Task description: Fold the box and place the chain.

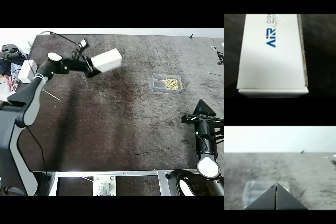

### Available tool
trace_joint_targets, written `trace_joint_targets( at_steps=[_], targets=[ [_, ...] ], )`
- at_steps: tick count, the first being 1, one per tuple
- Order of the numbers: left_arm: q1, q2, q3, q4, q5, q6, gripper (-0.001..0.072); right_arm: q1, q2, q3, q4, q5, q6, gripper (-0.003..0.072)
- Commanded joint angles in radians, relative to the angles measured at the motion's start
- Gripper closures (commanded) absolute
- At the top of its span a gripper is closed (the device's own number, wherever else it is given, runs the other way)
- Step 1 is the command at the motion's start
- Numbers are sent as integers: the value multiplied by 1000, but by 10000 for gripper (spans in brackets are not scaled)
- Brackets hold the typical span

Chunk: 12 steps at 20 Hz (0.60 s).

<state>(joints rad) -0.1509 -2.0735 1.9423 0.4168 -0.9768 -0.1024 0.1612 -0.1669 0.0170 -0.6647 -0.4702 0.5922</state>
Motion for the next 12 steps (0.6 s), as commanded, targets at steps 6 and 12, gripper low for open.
trace_joint_targets(
  at_steps=[6,12],
  targets=[
    [132,123,-22,520,454,-757,704,0,1,0,-1,-280,0,678],
    [251,138,-140,680,454,-967,704,0,1,0,-1,-378,0,678]
  ],
)
